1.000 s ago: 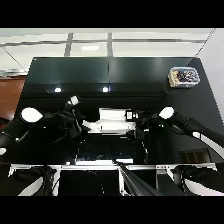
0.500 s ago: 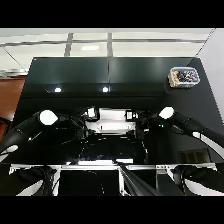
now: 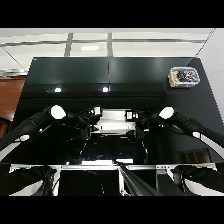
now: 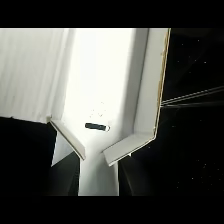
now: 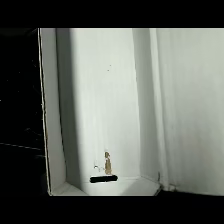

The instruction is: Fold the box and place the chain.

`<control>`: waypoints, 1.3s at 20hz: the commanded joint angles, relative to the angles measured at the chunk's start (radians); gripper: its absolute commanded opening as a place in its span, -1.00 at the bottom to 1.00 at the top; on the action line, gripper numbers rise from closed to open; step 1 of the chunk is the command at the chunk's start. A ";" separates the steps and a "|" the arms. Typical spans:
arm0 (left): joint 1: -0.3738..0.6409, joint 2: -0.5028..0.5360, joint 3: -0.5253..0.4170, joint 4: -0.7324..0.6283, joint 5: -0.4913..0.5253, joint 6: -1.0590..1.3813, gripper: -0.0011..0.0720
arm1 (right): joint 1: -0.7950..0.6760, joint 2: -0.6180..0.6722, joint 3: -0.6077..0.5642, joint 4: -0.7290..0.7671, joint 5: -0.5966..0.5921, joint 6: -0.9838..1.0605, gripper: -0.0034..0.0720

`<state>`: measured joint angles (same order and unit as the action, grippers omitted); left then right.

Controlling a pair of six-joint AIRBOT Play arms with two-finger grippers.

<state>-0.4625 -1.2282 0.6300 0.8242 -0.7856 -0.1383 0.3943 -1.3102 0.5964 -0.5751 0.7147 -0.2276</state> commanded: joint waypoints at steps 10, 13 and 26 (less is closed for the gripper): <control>-0.084 -0.018 0.004 -0.096 0.127 0.000 -0.43 | 0.001 0.000 0.001 0.000 0.001 0.000 -0.37; -0.107 -0.044 0.004 -0.134 0.140 0.000 -0.43 | 0.001 0.000 0.001 0.000 0.001 0.000 -0.37; -0.110 -0.056 0.004 -0.174 0.134 0.001 -0.24 | 0.001 0.000 0.001 0.000 0.001 0.000 -0.37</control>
